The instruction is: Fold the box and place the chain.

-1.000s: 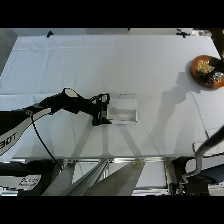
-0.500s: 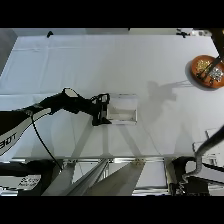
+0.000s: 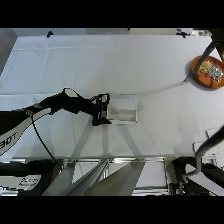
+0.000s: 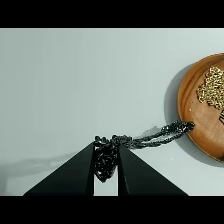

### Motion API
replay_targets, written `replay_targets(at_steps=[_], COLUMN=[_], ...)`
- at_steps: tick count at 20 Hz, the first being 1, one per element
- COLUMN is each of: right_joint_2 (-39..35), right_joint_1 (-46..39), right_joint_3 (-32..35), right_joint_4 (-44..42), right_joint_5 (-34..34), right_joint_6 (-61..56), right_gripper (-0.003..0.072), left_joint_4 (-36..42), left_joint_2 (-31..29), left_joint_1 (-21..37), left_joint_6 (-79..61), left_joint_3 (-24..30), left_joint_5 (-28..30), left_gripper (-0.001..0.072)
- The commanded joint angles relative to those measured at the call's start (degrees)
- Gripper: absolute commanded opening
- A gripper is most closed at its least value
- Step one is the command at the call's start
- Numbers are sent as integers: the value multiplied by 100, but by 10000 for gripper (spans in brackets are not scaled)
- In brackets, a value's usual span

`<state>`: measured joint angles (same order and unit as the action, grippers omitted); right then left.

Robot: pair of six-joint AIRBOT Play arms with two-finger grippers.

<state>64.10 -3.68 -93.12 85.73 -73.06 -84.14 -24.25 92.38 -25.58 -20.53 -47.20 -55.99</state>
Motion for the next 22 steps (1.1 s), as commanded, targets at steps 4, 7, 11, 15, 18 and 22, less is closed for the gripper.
replay_targets(at_steps=[4,7,11,15,18,22], right_joint_2=[-629,-835,-898,-894,-881,-662], right_joint_1=[1027,1473,2288,3434,3941,4183], right_joint_3=[0,0,0,0,4,20], right_joint_4=[-42,-46,-199,-212,-190,-203], right_joint_5=[-529,-796,-1113,-905,-911,-940], right_joint_6=[-83,-205,-306,-579,-704,-758], right_gripper=[10,10,10,10,11,11], left_joint_4=[0,0,0,0,0,-2], left_joint_2=[-2,-2,-2,-2,-2,-2], left_joint_1=[0,0,2,0,0,0], left_joint_6=[0,0,0,0,0,0], left_joint_3=[-4,-4,-4,-4,-4,-4], left_joint_5=[2,2,2,2,2,2], left_gripper=[344,344,344,344,344,344])
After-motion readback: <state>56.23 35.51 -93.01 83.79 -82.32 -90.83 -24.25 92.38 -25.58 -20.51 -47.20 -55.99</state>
